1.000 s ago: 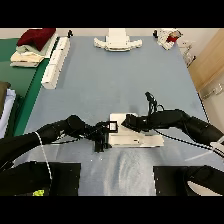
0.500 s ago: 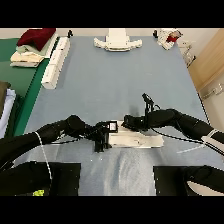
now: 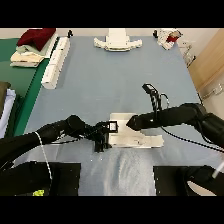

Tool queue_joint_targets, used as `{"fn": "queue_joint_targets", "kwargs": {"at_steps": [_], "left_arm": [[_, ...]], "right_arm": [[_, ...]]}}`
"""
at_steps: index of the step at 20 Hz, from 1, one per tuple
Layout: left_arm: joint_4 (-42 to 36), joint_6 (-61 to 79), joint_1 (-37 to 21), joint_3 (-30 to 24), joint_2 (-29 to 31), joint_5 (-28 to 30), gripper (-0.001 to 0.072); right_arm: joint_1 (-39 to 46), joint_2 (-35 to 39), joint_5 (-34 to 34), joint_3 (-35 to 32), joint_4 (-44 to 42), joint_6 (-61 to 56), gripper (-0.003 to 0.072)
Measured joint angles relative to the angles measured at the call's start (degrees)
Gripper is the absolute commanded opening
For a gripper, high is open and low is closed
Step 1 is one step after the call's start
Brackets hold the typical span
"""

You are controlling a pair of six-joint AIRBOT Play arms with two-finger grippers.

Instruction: Fold the box.

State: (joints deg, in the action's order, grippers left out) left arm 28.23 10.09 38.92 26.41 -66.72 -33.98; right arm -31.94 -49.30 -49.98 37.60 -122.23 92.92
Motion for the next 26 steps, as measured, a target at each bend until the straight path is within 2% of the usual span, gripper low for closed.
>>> {"fn": "queue_joint_targets", "kwargs": {"at_steps": [2, 4, 6, 10, 14, 18, 19, 21, 22, 23, 24, 25, 26], "left_arm": [[0.00, 0.00, 0.00, 0.00, 0.00, -0.02, 0.0524], [0.00, 0.00, 0.00, 0.00, 0.00, 0.00, 0.0524], [0.00, 0.00, 0.00, 0.00, 0.00, 0.00, 0.0524], [0.00, 0.00, 0.00, 0.00, 0.00, 0.00, 0.0523], [0.00, -0.02, 0.00, 0.00, 0.00, 0.00, 0.0523], [0.00, -0.02, 0.00, 0.02, 0.00, 0.00, 0.0524], [0.00, -0.02, 0.00, 0.00, 0.00, 0.00, 0.0523], [0.00, -0.02, 0.00, 0.00, 0.00, 0.00, 0.0523], [0.00, -0.02, 0.00, 0.00, 0.00, 0.00, 0.0523], [0.00, -0.02, 0.00, 0.00, 0.00, 0.00, 0.0523], [0.00, -0.02, 0.00, 0.02, 0.00, 0.00, 0.0524], [0.00, -0.02, 0.00, 0.00, 0.00, -0.02, 0.0524], [0.00, -0.02, 0.00, 0.00, 0.00, 0.00, 0.0523]], "right_arm": [[-0.24, 3.80, -5.70, -0.90, 3.37, 4.96, 0.0239], [-0.35, 7.19, -10.99, -2.47, 5.55, 11.10, 0.0484], [-0.44, 10.03, -14.80, -4.46, 8.46, 17.16, 0.0606], [-0.44, 11.93, -16.72, -7.87, 16.20, 28.26, 0.0610], [-0.44, 11.54, -11.45, -11.30, 19.06, 37.92, 0.0609], [-0.44, 9.53, -4.76, -13.62, 17.73, 45.72, 0.0583], [-0.48, 9.03, -3.54, -13.90, 17.31, 47.28, 0.0549], [-0.57, 8.41, -1.84, -14.21, 16.15, 49.94, 0.0424], [-0.57, 8.22, -1.29, -14.34, 15.37, 51.12, 0.0402], [-0.63, 8.07, -0.92, -14.40, 14.56, 51.91, 0.0344], [-0.68, 7.96, -0.57, -14.45, 13.64, 52.85, 0.0218], [-0.68, 7.89, -0.39, -14.51, 12.98, 53.46, 0.0160], [-0.68, 7.82, -0.15, -14.53, 12.46, 54.16, 0.0155]]}}
